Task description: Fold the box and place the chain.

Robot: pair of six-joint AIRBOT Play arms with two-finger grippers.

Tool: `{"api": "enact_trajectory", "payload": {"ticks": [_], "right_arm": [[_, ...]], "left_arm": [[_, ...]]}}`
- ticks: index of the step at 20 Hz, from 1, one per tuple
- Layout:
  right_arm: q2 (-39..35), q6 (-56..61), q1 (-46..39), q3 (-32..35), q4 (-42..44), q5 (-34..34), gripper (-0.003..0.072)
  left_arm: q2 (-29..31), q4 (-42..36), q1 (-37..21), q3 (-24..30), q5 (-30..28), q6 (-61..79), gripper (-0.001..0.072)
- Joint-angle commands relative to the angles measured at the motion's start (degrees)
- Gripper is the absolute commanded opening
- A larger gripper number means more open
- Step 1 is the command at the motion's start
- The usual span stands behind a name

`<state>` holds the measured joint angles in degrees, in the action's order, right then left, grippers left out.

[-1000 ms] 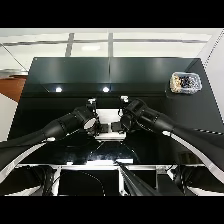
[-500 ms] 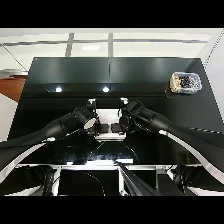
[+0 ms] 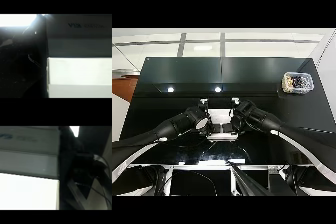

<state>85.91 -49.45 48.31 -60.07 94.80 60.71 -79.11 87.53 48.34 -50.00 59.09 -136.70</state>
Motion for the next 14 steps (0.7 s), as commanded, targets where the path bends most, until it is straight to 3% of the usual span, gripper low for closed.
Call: {"api": "enact_trajectory", "payload": {"ticks": [1,11,13,14], "right_arm": [[0.02,-0.09,0.02,0.02,0.92,-0.09,0.0065],[-0.02,-0.26,0.02,0.02,1.81,0.09,0.0074],[-0.11,-0.26,0.00,-0.02,1.81,0.39,0.0273],[-0.13,-0.26,0.00,-0.13,1.70,0.94,0.0333]], "left_arm": [[-0.02,0.02,-0.04,0.00,-0.09,0.00,0.0028],[-0.02,0.00,-0.04,0.00,-0.09,0.00,0.0029],[-0.02,-0.02,-0.04,0.00,-0.09,0.00,0.0028],[-0.02,-0.04,-0.04,0.00,-0.09,0.00,0.0028]]}}
